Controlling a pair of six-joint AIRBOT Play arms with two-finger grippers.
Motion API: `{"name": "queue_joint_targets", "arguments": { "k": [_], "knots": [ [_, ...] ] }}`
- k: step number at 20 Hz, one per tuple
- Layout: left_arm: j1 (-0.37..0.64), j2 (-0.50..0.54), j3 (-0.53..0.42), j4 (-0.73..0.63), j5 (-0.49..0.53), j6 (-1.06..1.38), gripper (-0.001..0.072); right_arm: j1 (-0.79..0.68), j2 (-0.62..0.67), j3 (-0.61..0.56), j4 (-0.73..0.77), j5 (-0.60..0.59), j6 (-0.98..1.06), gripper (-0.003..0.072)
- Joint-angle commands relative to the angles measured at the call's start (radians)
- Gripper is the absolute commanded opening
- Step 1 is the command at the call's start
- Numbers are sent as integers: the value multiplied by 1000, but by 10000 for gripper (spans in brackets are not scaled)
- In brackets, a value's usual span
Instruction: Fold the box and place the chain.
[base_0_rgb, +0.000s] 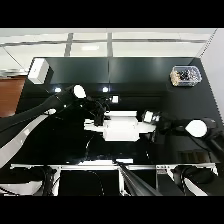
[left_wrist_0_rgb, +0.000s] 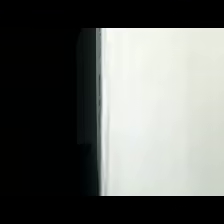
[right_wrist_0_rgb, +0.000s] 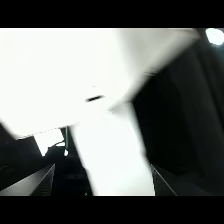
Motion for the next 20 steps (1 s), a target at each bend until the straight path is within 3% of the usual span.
{"name": "queue_joint_targets", "arguments": {
  "k": [1,5,10,14,17,20],
  "knots": [
    [-3,-8,3,16,10,3,25,94,-82,-28,29,-37,-120,706],
    [-3,-8,3,15,-1,3,25,173,-148,-28,119,-160,-119,706],
    [-3,-8,3,16,-6,3,25,180,-136,-8,163,-330,-119,706],
    [-3,-8,3,16,-5,3,25,130,-133,45,155,-326,-121,705],
    [-3,-8,3,15,-5,3,25,53,-135,45,166,-251,-148,706],
    [-3,-8,3,15,-5,3,25,4,-140,45,273,-223,-256,705]
  ]
}}
